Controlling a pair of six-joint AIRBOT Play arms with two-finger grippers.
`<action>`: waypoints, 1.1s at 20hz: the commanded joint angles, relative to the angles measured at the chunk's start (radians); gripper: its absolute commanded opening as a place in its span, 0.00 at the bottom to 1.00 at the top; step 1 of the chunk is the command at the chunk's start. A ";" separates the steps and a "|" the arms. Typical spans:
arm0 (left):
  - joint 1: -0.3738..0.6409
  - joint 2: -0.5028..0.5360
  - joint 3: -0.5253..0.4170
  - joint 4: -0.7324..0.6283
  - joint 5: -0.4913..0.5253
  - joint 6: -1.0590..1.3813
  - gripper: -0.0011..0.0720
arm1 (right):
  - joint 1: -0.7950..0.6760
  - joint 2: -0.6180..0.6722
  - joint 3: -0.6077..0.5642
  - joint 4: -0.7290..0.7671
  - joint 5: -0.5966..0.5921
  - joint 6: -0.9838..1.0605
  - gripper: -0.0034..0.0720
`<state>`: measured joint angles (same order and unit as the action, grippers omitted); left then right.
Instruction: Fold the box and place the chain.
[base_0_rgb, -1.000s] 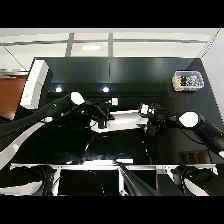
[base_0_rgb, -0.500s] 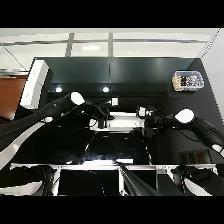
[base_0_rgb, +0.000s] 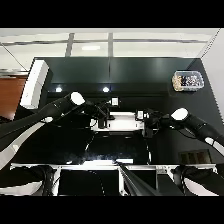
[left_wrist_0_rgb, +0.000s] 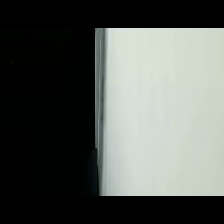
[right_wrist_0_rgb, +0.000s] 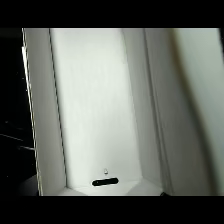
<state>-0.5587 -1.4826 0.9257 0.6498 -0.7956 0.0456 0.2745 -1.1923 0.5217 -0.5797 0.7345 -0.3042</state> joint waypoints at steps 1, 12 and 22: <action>0.000 0.001 0.000 0.001 0.002 0.000 0.05 | -0.006 -0.026 -0.001 0.002 0.002 -0.023 0.88; 0.000 0.001 0.000 0.001 0.002 0.000 0.05 | -0.006 -0.047 -0.001 0.003 -0.013 -0.021 0.68; 0.089 0.187 0.000 0.322 -0.095 -0.341 0.58 | -0.006 -0.047 -0.001 0.002 -0.008 -0.021 0.30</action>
<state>-0.5003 -1.3724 0.9257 0.8131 -0.8379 -0.1230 0.2695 -1.2392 0.5217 -0.5758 0.7227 -0.3260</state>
